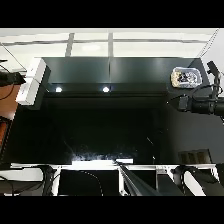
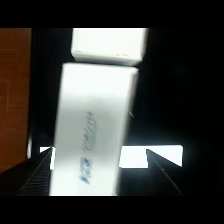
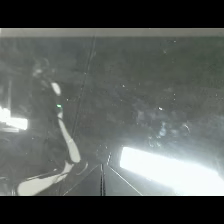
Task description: Fold the box and place the chain.
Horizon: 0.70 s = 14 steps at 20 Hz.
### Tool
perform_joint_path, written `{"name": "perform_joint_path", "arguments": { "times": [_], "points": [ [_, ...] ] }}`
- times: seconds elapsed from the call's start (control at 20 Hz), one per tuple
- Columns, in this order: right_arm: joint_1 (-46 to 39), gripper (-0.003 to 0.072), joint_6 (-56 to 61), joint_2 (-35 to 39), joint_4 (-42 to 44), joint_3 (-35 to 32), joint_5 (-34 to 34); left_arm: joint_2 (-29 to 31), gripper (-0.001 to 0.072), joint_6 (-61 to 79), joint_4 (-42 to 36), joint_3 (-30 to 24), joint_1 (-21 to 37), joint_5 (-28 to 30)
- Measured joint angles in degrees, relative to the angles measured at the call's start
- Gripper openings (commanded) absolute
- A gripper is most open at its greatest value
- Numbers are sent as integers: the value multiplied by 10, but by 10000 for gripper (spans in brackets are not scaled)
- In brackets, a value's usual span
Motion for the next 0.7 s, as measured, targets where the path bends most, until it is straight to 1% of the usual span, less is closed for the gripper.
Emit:
{"name": "perform_joint_path", "arguments": {
  "times": [0.05, 0.15, 0.25, 0.3, 0.4, 0.5, 0.6, 0.7],
  "points": [
    [0, 15, 1, 1, -6, 0, 5, 19, 22, -17, -2, 8, 0, -34],
    [0, 14, 2, 3, -24, 0, 22, 59, 22, -58, -3, 15, 0, -97],
    [0, 13, 15, 17, -48, 0, 42, 113, 23, -97, -10, 3, -7, -130],
    [0, 13, 27, 30, -59, 0, 48, 144, 23, -109, -24, -11, -15, -133],
    [4, 13, 47, 74, -76, -6, 52, 228, 23, -115, -66, -62, -40, -118],
    [15, 13, 59, 131, -106, -30, 24, 328, 23, -103, -115, -147, -85, -79],
    [24, 14, 67, 185, -147, -79, -31, 432, 23, -90, -139, -260, -146, -24],
    [30, 15, 77, 215, -173, -134, -89, 529, 24, -85, -141, -387, -204, 47]
  ]
}}
